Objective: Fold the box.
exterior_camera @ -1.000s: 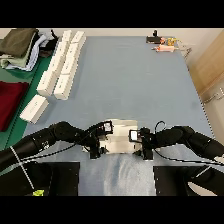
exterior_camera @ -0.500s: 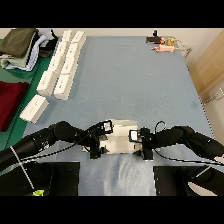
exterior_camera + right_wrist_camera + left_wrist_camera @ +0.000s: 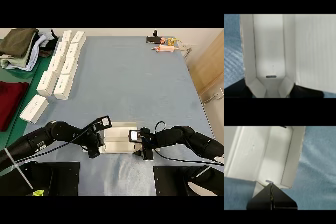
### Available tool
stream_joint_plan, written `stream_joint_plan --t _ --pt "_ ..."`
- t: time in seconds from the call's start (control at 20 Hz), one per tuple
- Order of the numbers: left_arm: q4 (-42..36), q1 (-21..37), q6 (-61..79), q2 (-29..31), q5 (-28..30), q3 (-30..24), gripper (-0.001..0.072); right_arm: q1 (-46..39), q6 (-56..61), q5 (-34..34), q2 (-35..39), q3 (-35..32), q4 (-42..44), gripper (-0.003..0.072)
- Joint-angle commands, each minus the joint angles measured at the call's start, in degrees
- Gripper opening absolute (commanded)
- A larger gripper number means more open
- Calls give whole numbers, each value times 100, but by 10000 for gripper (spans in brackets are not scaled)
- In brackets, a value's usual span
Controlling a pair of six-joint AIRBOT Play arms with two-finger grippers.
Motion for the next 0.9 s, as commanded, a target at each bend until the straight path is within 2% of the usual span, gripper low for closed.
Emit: stream_joint_plan --t 0.0,0.15,0.25,0.35,0.55,0.85 --pt "1838 7 -2533 656 -608 234 13 0 2 2 0 4 2 513" --pt "2573 129 -4170 1432 -1311 254 13 0 2 2 0 4 2 513" --pt "2647 511 -4710 1768 -1939 223 13 0 2 2 0 4 2 513" --pt "2618 979 -4937 1895 -2159 96 13 0 2 2 0 4 2 513" --pt "1893 1891 -4894 1683 -2022 -424 13 0 2 2 0 4 4 512" --pt "146 1996 -3814 785 -1384 -820 13 0 2 2 2 4 2 513"
